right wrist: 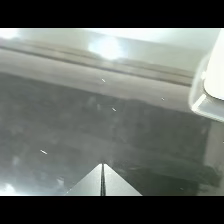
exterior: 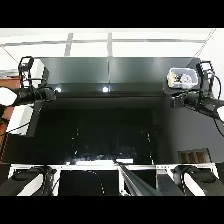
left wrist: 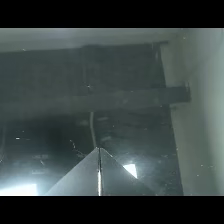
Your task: Fold the box and place the chain.
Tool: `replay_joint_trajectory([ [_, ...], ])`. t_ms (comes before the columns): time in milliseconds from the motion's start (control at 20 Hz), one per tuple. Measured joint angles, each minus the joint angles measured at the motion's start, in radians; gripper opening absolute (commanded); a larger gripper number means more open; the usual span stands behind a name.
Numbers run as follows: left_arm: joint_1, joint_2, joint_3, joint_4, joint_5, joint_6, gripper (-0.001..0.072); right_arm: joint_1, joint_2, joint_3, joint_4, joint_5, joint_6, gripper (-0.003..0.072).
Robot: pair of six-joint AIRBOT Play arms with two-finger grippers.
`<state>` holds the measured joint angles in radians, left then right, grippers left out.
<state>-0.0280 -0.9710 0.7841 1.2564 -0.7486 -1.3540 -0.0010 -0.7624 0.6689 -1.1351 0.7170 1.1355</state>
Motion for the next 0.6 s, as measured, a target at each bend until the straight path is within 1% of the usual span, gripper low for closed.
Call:
replay_joint_trajectory([
  [300,-0.001,0.019,-0.033,-0.001,0.044,0.003,0.0028,0.0,0.0,-0.009,-0.041,-0.003,-0.002,0.0011],
  [600,-0.001,0.02,-0.038,-0.002,0.051,0.003,0.0028,0.0,0.0,-0.009,-0.049,-0.003,-0.002,0.0011],
])
